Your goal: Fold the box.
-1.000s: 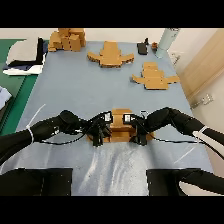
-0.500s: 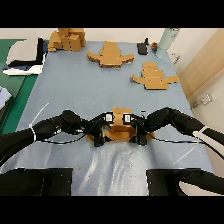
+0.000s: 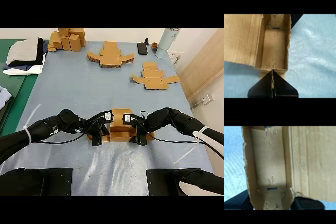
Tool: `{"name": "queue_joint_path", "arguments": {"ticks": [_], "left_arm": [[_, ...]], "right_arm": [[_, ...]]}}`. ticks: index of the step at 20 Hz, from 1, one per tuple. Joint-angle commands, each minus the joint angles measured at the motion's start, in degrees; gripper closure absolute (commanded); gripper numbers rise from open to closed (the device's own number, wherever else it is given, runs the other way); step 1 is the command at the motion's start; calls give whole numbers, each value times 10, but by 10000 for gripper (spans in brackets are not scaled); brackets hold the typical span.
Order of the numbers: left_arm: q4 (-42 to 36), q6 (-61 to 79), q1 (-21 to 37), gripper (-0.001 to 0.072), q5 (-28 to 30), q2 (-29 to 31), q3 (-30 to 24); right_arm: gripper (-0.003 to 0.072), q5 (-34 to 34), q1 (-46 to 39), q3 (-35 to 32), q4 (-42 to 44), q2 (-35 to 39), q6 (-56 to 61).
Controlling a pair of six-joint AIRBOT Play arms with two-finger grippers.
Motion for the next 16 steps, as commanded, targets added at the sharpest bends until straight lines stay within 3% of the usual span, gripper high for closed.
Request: {"name": "queue_joint_path", "arguments": {"ticks": [1, 6, 9, 11, 16], "left_arm": [[125, -170, 17, 694, 10, 55, 0], [295, -565, 101, 695, -45, 129, 0], [386, -828, 172, 695, -145, 120, -1], [385, -872, 201, 695, -193, 104, -4], [272, -863, 189, 695, -188, 63, -12]], "right_arm": [[116, 0, 0, 0, 0, 0, 0], [115, 0, 0, 0, 0, 0, 0], [115, 0, 0, 0, 0, 0, 0], [115, 0, 0, 0, 0, 0, 0], [115, 0, 0, 0, 0, 0, 0]]}}
